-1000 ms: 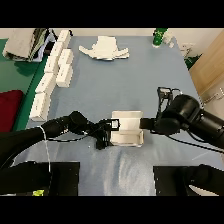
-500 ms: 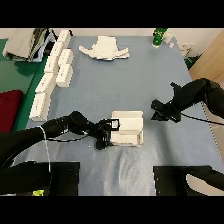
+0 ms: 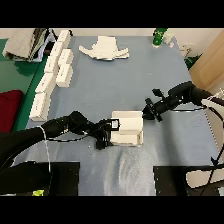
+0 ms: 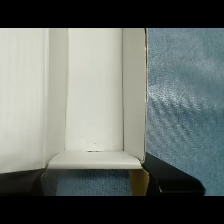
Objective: Fold the box.
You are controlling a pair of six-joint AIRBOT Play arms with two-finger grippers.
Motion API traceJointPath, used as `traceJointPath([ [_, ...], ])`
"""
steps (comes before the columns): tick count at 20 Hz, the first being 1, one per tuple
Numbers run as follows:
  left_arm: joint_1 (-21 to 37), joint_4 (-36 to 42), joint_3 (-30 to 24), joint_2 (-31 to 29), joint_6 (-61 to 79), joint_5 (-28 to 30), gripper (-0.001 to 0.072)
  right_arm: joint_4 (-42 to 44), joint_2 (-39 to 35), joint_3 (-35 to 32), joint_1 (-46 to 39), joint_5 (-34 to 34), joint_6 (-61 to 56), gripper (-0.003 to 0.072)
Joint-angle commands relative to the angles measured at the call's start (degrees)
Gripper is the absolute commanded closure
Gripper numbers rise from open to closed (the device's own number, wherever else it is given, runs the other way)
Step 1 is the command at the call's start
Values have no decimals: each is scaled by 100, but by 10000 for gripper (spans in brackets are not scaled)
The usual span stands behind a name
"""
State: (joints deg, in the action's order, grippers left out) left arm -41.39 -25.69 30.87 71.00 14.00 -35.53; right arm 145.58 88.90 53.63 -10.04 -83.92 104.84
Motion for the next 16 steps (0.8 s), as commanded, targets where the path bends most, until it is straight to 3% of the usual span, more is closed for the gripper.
traceJointPath([
  [1, 0, 0, 2, 0, 0, 0, 189, 420, 271, 111, 129, -791, 868, 687],
  [11, -2, 0, 2, 0, 0, 0, 189, 240, -824, 101, 892, -691, 1884, 686],
  [16, -2, 0, 2, 0, 0, 0, 189, -929, -1565, 9, 1738, 160, 1969, 686],
])
